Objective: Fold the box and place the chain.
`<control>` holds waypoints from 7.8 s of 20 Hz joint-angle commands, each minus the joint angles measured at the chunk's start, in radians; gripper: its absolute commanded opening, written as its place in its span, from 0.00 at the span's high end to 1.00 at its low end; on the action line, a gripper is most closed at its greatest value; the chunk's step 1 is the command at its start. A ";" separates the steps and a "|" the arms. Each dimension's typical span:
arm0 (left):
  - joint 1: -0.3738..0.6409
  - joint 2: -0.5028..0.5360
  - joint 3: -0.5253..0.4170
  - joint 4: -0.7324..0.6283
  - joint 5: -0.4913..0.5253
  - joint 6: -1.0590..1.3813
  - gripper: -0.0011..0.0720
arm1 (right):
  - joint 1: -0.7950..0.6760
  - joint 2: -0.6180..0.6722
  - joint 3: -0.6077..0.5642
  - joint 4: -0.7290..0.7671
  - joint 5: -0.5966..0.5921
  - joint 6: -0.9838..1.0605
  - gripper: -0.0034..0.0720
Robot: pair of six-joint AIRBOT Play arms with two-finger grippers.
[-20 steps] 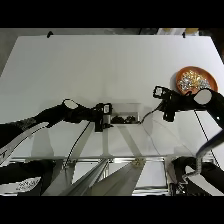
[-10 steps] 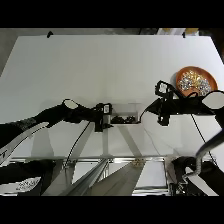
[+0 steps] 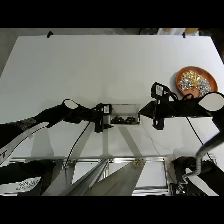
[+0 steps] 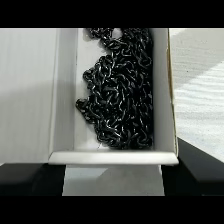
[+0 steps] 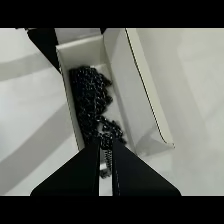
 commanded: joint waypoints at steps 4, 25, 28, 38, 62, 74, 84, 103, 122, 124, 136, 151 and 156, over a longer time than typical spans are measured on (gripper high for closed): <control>0.000 0.000 0.000 -0.001 0.000 0.000 0.45 | 0.004 0.001 0.001 0.078 -0.013 -0.001 0.93; 0.000 0.000 0.000 -0.001 0.000 0.000 0.45 | 0.004 0.001 0.001 0.438 -0.027 -0.061 0.93; 0.000 0.000 0.000 -0.001 0.000 0.000 0.45 | 0.004 0.001 0.001 0.452 -0.027 -0.072 0.93; 0.000 0.000 0.000 -0.001 0.000 0.000 0.45 | 0.004 -0.042 0.001 0.130 -0.003 -0.072 0.93; 0.000 0.000 0.000 -0.002 0.000 0.000 0.45 | 0.078 -0.434 0.307 -0.085 0.002 0.202 0.93; 0.000 0.000 0.000 -0.001 0.000 0.000 0.45 | 0.259 -0.274 0.163 -0.142 -0.047 0.103 0.69; 0.000 0.000 0.000 -0.002 0.000 0.000 0.45 | 0.308 -0.274 0.163 -0.187 -0.143 0.048 0.56; 0.000 0.000 0.000 -0.001 0.000 0.000 0.45 | 0.390 -0.274 0.163 -0.386 -0.217 0.156 0.58; 0.000 0.000 0.000 -0.001 0.000 0.000 0.45 | 0.392 -0.322 0.163 -0.288 -0.087 0.165 0.62; 0.000 0.000 0.000 -0.001 0.000 0.000 0.45 | 0.392 -0.306 0.163 -0.284 -0.087 0.165 0.56; 0.000 0.000 0.000 -0.001 0.000 0.000 0.45 | 0.391 -0.283 0.163 -0.170 -0.088 0.165 0.81; 0.000 0.000 0.000 -0.001 0.000 0.000 0.45 | 0.391 -0.327 0.163 -0.230 -0.141 0.254 0.93; 0.000 0.000 0.000 -0.001 0.000 0.000 0.45 | 0.391 -0.327 0.163 -0.255 -0.144 0.255 0.93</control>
